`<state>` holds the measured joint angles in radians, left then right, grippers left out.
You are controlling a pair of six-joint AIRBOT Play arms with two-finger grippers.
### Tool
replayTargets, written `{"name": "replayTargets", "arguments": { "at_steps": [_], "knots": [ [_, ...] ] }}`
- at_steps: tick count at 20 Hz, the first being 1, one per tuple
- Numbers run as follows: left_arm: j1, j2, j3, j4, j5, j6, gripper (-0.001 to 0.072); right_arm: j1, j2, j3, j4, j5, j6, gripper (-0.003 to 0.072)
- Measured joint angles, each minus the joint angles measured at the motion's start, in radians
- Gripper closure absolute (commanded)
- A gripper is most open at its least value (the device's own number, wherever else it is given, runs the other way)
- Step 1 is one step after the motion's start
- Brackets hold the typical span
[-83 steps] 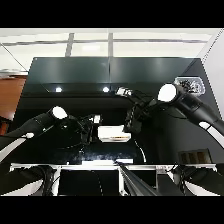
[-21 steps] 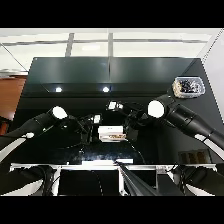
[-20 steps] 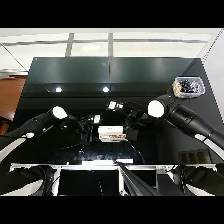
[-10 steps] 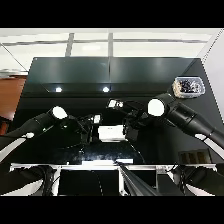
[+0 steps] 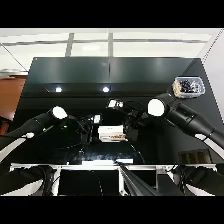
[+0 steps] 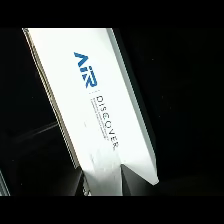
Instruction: Fold the box and place the chain.
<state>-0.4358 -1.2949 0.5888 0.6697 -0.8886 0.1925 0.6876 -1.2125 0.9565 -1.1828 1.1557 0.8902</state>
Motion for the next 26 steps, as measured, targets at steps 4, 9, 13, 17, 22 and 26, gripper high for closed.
{"name": "replayTargets", "arguments": {
  "at_steps": [4, 9, 13, 17, 22, 26],
  "knots": [
    [0.0, 0.0, 0.0, 0.0, 0.0, 0.0, 0.0228, 0.0, 0.0, -0.011, 0.001, 0.0, -0.001, 0.0452],
    [0.0, 0.0, 0.0, 0.0, 0.0, 0.0, 0.0229, 0.0, -0.005, -0.015, 0.002, -0.009, -0.001, 0.0452],
    [0.0, 0.0, 0.0, 0.0, 0.0, 0.0, 0.0228, 0.004, -0.017, -0.016, 0.0, -0.013, -0.001, 0.0422],
    [0.0, 0.0, 0.0, 0.0, 0.001, -0.001, 0.0228, 0.017, -0.026, -0.017, -0.006, -0.02, 0.001, 0.0384],
    [0.0, 0.0, 0.0, 0.0, 0.0, -0.005, 0.0228, 0.024, -0.029, -0.018, 0.0, -0.029, 0.006, 0.0203],
    [0.0, -0.003, 0.0, -0.001, -0.001, -0.004, 0.0228, 0.021, -0.01, -0.016, -0.009, -0.039, 0.027, 0.0204]
  ]
}}
